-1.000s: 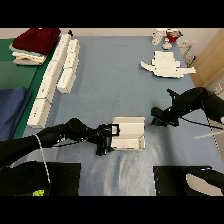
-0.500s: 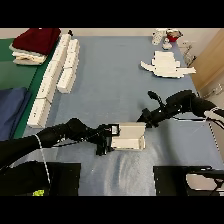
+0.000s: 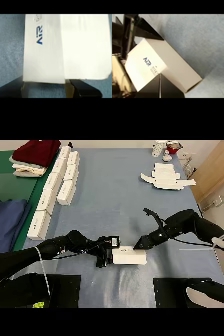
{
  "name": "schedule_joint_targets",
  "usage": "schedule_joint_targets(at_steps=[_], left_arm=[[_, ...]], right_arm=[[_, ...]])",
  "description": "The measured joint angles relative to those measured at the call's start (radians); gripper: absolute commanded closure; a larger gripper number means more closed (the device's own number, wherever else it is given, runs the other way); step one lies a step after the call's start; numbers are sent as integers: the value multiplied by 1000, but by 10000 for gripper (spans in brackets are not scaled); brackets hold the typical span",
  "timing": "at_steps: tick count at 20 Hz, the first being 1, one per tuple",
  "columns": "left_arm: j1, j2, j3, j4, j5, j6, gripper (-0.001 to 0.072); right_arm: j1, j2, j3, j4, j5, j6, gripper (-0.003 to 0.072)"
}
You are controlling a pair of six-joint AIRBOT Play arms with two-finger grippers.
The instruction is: Fold the box.
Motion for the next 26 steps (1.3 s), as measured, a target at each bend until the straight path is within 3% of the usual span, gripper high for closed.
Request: schedule_joint_targets(at_steps=[10, 20, 21, 24, 26], left_arm=[[0, 0, 0, 0, 0, 0, 175], [0, 0, 0, 0, 0, -1, 175], [0, 0, 0, 0, 0, -1, 175], [0, 0, 0, 0, 0, -1, 175], [0, 0, 0, 0, 0, -1, 175]], right_arm=[[217, 291, -110, -203, 261, -22, 682], [460, 435, -130, -464, 359, 27, 679], [500, 449, -132, -513, 373, 32, 653], [592, 473, -132, -642, 406, 45, 239], [627, 480, -133, -689, 422, 45, 124]])
